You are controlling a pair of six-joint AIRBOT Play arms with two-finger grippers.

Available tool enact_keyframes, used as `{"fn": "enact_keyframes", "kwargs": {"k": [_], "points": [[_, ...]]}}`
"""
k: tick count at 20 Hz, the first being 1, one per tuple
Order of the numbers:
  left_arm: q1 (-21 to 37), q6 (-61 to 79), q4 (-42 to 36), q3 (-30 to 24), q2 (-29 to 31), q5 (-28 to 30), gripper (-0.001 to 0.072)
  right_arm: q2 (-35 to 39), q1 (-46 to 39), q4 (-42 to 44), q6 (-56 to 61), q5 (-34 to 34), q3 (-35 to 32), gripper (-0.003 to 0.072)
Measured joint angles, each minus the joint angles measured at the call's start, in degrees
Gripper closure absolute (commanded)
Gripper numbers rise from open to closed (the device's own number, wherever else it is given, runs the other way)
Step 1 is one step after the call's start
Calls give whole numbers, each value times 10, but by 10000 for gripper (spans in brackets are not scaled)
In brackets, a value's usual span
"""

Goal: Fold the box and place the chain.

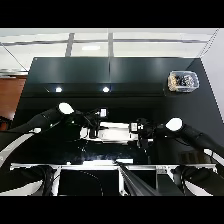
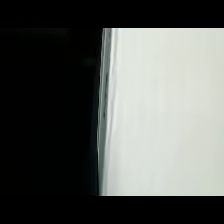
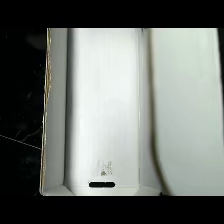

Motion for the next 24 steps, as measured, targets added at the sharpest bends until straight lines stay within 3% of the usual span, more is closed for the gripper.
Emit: {"fn": "enact_keyframes", "kwargs": {"k": [21, 22, 23, 24], "points": [[0, -1, 0, 0, 0, 0, 679, -18, 12, -21, 9, -33, 0, 54], [0, -1, 0, 0, 0, 0, 679, -18, 12, -22, 9, -33, 0, 187], [0, -1, 0, 0, 0, 0, 679, -18, 12, -23, 9, -33, 0, 234], [0, -1, 0, 0, 0, 0, 679, -18, 12, -23, 9, -33, 0, 233]]}}
